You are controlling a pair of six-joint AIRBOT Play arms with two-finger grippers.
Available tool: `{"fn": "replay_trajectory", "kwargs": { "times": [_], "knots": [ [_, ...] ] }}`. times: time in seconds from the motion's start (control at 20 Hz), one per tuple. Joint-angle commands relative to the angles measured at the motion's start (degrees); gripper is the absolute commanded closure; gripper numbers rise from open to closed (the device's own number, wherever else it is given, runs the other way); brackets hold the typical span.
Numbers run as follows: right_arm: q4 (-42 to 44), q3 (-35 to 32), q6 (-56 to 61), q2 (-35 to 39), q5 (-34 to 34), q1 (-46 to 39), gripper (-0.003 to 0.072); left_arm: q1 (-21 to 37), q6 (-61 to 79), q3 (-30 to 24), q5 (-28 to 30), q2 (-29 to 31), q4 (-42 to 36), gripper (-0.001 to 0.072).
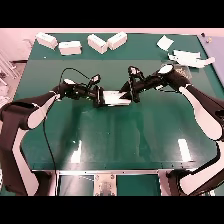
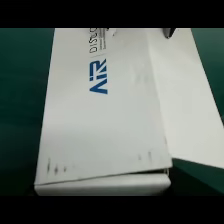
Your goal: Fold the box and place the chain.
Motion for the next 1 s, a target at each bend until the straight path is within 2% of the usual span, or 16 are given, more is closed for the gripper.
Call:
{"fn": "replay_trajectory", "kwargs": {
  "times": [0.0, 0.25, 0.5, 0.95],
  "knots": [
    [-0.1, 0.0, -0.5, -0.1, -3.3, 0.3, 0.0323, 0.0, 0.0, 0.0, -0.2, 0.0, 0.0, 0.0176],
    [-0.1, 0.5, -0.5, 0.0, -3.0, 0.3, 0.0328, 0.0, 0.0, 0.0, -0.2, 0.0, 0.1, 0.0176],
    [-0.4, 0.9, 0.6, 0.7, 3.6, -0.2, 0.0326, 0.0, 0.0, 0.0, -0.2, 0.0, 0.2, 0.0176],
    [-0.7, -0.9, 0.6, 0.2, 1.1, 0.2, 0.0330, 0.0, 0.0, 0.0, -0.2, 0.0, 0.2, 0.0175]
  ]
}}
